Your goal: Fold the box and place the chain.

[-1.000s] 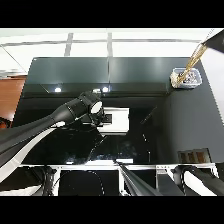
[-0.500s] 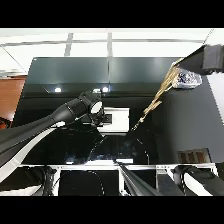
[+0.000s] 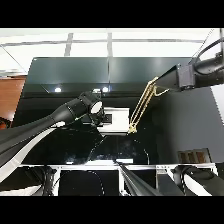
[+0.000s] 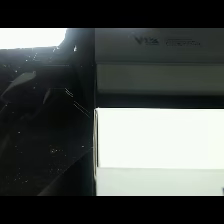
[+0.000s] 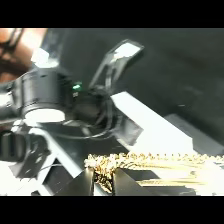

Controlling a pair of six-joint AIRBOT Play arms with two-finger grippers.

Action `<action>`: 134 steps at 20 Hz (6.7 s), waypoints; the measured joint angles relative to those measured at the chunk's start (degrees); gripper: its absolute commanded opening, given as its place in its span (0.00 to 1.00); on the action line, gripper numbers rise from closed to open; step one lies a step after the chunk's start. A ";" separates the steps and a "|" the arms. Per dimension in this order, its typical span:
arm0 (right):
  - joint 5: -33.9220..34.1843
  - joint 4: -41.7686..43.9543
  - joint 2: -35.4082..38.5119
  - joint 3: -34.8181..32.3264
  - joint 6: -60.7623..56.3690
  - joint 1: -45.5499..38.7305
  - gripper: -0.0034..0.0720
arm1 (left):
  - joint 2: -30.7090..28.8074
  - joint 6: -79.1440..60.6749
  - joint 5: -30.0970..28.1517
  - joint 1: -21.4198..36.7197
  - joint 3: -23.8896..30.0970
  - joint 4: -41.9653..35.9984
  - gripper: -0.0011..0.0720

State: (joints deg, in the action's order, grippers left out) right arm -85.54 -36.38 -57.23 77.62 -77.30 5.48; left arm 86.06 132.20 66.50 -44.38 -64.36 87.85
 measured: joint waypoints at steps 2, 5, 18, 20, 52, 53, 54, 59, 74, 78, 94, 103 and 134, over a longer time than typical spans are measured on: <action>0.92 1.29 0.00 -1.70 0.35 1.62 0.06 | 0.00 0.00 0.00 0.00 0.00 0.00 0.06; 3.23 2.19 -0.02 -5.33 0.76 4.33 0.06 | 0.00 0.00 0.00 0.00 0.00 -0.02 0.06; 16.57 4.90 -8.59 -19.96 4.33 13.49 0.07 | 0.00 0.02 0.02 0.00 0.00 -0.02 0.06; 18.14 4.85 -9.97 -20.92 4.46 14.05 0.07 | 0.00 0.04 0.02 0.00 0.00 -0.02 0.06; 40.89 -1.05 -12.66 -43.63 85.53 9.14 1.00 | 0.00 0.02 0.17 0.00 0.00 -0.04 0.06; 40.61 -0.55 -13.29 -43.39 86.71 9.64 1.00 | 0.00 0.02 0.17 0.00 0.00 -0.04 0.06; 40.44 -0.13 -13.79 -43.28 87.62 10.16 1.00 | 0.00 0.02 0.20 0.00 0.00 -0.04 0.06; 40.26 0.76 -15.58 -42.97 90.40 11.61 1.00 | 0.00 0.04 0.57 0.00 0.00 -0.04 0.06; 40.02 1.97 -18.64 -41.90 87.34 11.98 0.07 | 0.00 0.02 1.27 0.00 0.00 -0.07 0.06; 39.45 -3.21 -15.52 -41.92 76.96 11.65 0.06 | 0.00 0.04 1.29 0.00 0.00 -0.07 0.06; 15.17 -4.13 4.52 -20.72 35.12 9.20 0.06 | 0.00 0.04 1.22 0.00 0.00 -0.07 0.06; 18.34 15.87 2.29 -17.59 33.42 11.41 0.07 | 0.00 0.04 1.25 0.00 0.00 -0.07 0.06; 36.81 -2.73 -16.31 -39.80 82.58 13.29 1.00 | 0.00 0.04 1.22 0.00 0.02 -0.04 0.06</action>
State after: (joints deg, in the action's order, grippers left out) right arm -48.73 -39.11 -73.54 37.82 5.28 18.76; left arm 86.06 132.25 67.72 -44.38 -64.34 87.81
